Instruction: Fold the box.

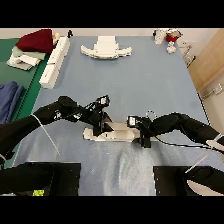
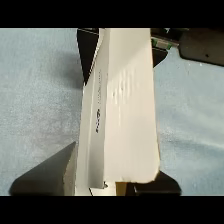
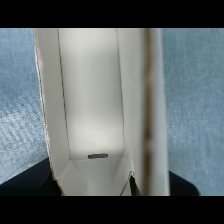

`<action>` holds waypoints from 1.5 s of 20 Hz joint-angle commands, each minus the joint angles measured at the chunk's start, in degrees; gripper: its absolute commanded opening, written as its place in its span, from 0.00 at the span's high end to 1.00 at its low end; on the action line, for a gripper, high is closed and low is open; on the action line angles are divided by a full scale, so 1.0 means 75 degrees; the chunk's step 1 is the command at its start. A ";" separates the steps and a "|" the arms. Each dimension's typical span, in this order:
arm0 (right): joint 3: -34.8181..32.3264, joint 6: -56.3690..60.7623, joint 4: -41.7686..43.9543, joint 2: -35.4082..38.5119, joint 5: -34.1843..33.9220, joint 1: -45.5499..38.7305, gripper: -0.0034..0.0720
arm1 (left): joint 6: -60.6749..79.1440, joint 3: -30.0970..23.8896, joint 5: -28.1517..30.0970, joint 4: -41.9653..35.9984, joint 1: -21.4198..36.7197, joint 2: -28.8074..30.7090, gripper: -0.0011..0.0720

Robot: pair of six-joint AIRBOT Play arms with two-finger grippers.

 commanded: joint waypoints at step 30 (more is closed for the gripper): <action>0.0009 0.0003 0.0000 0.0003 0.0003 -0.0003 0.24 | -0.9454 0.0221 0.1947 0.1472 -0.0895 0.1440 0.97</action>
